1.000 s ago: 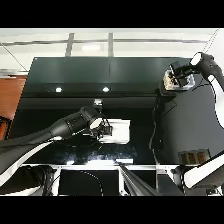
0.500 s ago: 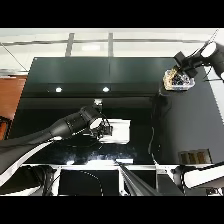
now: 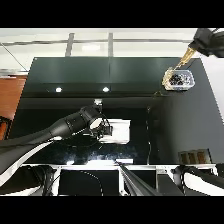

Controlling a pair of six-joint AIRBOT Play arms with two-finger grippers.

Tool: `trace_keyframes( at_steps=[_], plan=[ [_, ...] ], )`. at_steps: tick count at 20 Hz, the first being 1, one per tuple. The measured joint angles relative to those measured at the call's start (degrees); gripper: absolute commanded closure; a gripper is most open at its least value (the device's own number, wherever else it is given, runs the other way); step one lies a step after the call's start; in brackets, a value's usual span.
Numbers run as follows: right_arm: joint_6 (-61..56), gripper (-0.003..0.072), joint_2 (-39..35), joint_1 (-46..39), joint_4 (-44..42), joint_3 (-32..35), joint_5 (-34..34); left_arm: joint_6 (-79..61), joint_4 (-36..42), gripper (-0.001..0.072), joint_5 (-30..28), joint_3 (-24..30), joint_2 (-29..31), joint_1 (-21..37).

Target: Fold the box and place the chain.

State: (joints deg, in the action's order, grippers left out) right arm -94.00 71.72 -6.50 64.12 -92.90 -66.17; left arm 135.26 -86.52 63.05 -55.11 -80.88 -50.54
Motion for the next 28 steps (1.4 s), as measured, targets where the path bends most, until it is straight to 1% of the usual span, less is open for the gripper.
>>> trace_keyframes(
  at_steps=[6,9,13,16,18,23,25,28],
  plan=[
    [6.2,0.0679,-12.6,0.0,-5.2,0.2,-7.0,0.0,0.0,0.0682,0.0,0.0,0.0,0.0],
    [8.2,0.0678,-18.1,0.4,-7.4,3.1,-9.5,0.0,0.0,0.0682,0.0,0.0,0.0,0.0],
    [11.2,0.0678,-23.8,3.1,-11.2,12.8,-13.6,0.0,0.0,0.0682,0.0,0.0,0.0,0.0],
    [12.9,0.0678,-25.6,7.2,-16.2,21.7,-15.2,0.0,0.0,0.0682,0.0,0.0,0.0,0.0],
    [13.5,0.0679,-26.1,11.1,-19.1,27.4,-14.3,0.0,0.0,0.0682,0.0,0.0,0.0,0.0],
    [14.3,0.0679,-25.6,22.9,-25.3,41.5,-5.9,0.0,0.0,0.0682,0.0,0.0,0.0,0.0],
    [14.7,0.0677,-24.7,27.0,-27.0,45.0,-2.0,0.0,0.0,0.0682,0.0,0.0,0.0,0.0],
    [14.8,0.0676,-22.4,32.7,-28.6,47.8,5.1,0.0,0.0,0.0682,0.0,0.0,0.0,0.0]
  ],
)
